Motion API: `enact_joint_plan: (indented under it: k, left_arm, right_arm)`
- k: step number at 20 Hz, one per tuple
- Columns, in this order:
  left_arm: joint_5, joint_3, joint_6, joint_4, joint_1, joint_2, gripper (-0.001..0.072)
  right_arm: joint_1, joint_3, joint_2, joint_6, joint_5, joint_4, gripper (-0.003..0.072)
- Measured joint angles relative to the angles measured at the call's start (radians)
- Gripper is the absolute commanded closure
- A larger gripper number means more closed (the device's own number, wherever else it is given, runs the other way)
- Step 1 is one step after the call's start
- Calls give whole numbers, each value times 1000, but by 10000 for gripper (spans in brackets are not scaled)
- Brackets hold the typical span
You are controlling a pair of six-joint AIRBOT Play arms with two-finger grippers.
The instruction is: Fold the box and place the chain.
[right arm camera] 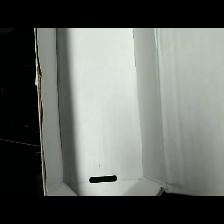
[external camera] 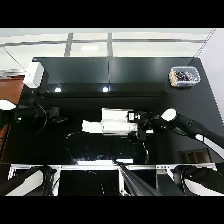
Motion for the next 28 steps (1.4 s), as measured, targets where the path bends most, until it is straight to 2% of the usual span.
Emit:
enact_joint_plan:
  k: [3,8,13,19,20,22,23,28]
  left_arm:
    - [-27,-53,23,-119,6,-97,682]
    - [-1,-80,37,-168,-134,-209,682]
    - [71,-79,76,-261,-295,-249,681]
    - [42,-46,189,-397,-346,-258,676]
    - [34,-38,199,-404,-347,-258,623]
    - [2,-17,214,-417,-338,-259,105]
    - [-17,-6,218,-421,-332,-259,13]
    - [-68,34,229,-433,-344,-259,27]
  right_arm:
    - [0,0,0,0,0,0,626]
    - [0,0,0,0,0,0,626]
    - [0,0,0,0,0,0,626]
    - [0,0,0,0,0,0,626]
    - [0,0,0,0,0,0,626]
    - [0,0,0,0,0,0,626]
    - [0,0,0,0,0,0,626]
    - [0,0,0,0,0,0,626]
